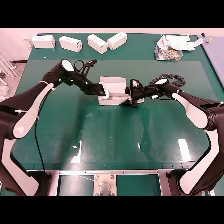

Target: Fold the box and place the chain.

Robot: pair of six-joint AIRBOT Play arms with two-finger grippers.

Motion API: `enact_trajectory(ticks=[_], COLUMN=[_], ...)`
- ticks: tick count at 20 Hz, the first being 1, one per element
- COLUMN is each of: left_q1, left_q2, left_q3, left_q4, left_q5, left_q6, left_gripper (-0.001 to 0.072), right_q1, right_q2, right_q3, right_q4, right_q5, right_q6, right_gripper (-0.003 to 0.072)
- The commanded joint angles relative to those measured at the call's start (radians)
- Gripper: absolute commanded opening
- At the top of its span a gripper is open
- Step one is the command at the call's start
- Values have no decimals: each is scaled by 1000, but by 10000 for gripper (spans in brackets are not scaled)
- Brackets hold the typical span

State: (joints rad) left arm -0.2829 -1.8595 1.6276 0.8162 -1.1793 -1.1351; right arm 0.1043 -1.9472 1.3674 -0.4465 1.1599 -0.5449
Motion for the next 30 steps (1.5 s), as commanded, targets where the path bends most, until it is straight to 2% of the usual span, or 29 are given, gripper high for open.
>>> enact_trajectory(ticks=[1, 7, 11, 17, 21, 30], left_q1=[0, 0, -17, -69, -95, -111], left_q2=[1, -2, -2, -1, -1, -1], left_q3=[1, 0, 0, 16, 16, 16], left_q4=[-11, 8, 170, 145, 179, 208], left_q5=[4, 19, 27, 102, 133, 120], left_q6=[-2, -50, -227, -332, -392, -502], left_gripper=[511, 511, 512, 511, 511, 511], right_q1=[0, 0, 0, 0, 0, 0], right_q2=[1, 1, 1, 1, 1, 1], right_q3=[0, 0, 0, 0, 0, 0], right_q4=[1, 1, 1, 1, 1, 1], right_q5=[-3, -3, -3, -3, -3, -3], right_q6=[2, 2, 2, 2, 2, 2], right_gripper=[476, 477, 477, 476, 476, 477])
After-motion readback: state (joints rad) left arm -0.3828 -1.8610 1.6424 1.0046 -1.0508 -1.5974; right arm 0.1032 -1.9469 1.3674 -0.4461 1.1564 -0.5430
